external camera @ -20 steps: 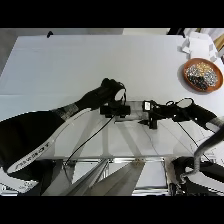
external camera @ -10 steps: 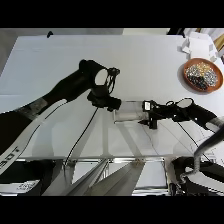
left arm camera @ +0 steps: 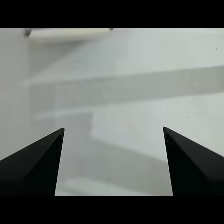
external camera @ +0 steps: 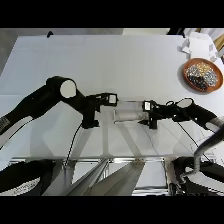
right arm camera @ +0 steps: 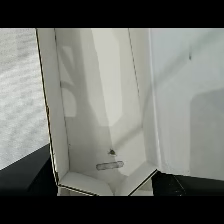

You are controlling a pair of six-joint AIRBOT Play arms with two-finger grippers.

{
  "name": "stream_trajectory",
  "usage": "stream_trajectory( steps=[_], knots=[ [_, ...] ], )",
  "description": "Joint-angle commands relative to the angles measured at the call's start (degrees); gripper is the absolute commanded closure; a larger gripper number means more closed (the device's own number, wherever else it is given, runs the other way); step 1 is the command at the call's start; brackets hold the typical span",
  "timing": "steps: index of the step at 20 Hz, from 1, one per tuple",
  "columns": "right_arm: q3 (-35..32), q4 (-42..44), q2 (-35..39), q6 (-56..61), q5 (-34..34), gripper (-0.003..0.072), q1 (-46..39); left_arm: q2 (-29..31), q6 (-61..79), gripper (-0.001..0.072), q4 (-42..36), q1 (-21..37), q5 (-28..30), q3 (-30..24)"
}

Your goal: Fold the box and place the chain.

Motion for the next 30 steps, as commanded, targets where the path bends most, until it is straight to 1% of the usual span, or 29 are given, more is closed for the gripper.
stream_trajectory(
  steps=[1,5,7,10,14,18,21,30],
  knots=[
    [0.02,-0.02,0.0,0.0,0.02,0.0245,0.0,-1.86,21.42,0.0016,-16.13,4.24,9.22,-7.26],
    [0.02,0.0,0.0,0.0,0.0,0.0245,0.0,-8.76,33.09,0.0012,-29.38,4.61,14.93,-7.23],
    [0.02,0.0,0.0,0.0,0.0,0.0245,0.0,-11.19,34.58,0.0012,-32.33,4.59,16.92,-7.23],
    [0.02,0.0,0.0,0.0,0.0,0.0245,0.02,-13.27,34.6,0.0012,-32.54,4.59,18.84,-7.23],
    [0.02,0.0,0.0,0.0,0.02,0.0245,0.0,-14.51,36.09,0.0012,-32.92,4.02,18.67,-7.23],
    [0.02,0.0,0.0,0.0,0.02,0.0245,0.02,-15.52,39.8,0.0012,-37.4,2.4,19.65,-7.23],
    [0.02,0.0,0.0,0.0,0.0,0.0245,0.0,-16.72,39.87,0.0012,-38.12,1.62,20.15,-7.23],
    [0.02,0.0,0.0,0.0,0.02,0.0245,0.02,-16.98,39.87,0.0012,-41.79,1.03,19.74,-7.23]
  ],
)
